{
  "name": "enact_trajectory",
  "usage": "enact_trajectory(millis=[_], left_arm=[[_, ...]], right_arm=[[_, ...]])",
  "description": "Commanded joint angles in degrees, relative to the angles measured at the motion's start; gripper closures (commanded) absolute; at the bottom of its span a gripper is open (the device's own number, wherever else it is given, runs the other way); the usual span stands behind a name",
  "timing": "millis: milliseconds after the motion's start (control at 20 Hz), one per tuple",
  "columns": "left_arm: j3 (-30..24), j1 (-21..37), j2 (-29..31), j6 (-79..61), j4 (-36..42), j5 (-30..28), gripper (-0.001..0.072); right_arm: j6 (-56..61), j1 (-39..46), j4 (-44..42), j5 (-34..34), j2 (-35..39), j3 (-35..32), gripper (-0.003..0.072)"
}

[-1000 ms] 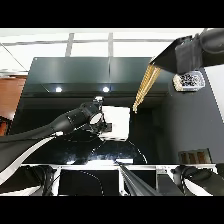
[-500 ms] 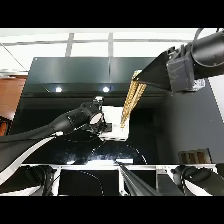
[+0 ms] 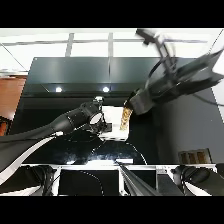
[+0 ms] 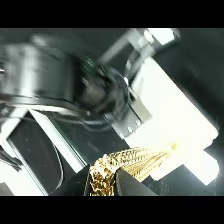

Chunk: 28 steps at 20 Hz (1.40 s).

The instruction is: Fold the box and place the chain.

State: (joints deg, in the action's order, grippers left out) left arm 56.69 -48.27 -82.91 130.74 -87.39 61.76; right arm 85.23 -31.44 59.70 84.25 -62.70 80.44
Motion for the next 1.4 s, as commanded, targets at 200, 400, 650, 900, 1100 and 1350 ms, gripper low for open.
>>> enact_trajectory(millis=[200, 400, 650, 900, 1100, 1350], left_arm=[[0.02, 0.00, -0.04, 0.00, 0.00, 0.00, 0.0680], [0.02, 0.00, -0.04, 0.00, 0.00, 0.00, 0.0680], [0.02, 0.00, -0.04, -0.02, 0.00, -0.02, 0.0680], [0.02, 0.00, -0.04, 0.00, 0.00, -1.53, 0.0680], [0.02, 0.00, -0.04, -0.02, -0.02, -1.92, 0.0680], [0.02, 0.15, -0.04, 0.00, -0.42, -2.58, 0.0680]], right_arm=[[4.42, -4.31, 0.96, -18.73, 0.02, -20.83, 0.0647], [5.25, -4.39, -2.45, -24.87, 0.02, -25.40, 0.0647], [5.22, -1.01, 0.48, -19.54, 1.99, -25.53, 0.0095], [5.20, 13.75, 14.97, -14.23, 12.57, -25.40, 0.0095], [5.22, 21.92, 26.80, -13.53, 15.65, -25.90, 0.0095], [5.20, 23.82, 23.19, -18.36, 15.65, -31.17, 0.0095]])
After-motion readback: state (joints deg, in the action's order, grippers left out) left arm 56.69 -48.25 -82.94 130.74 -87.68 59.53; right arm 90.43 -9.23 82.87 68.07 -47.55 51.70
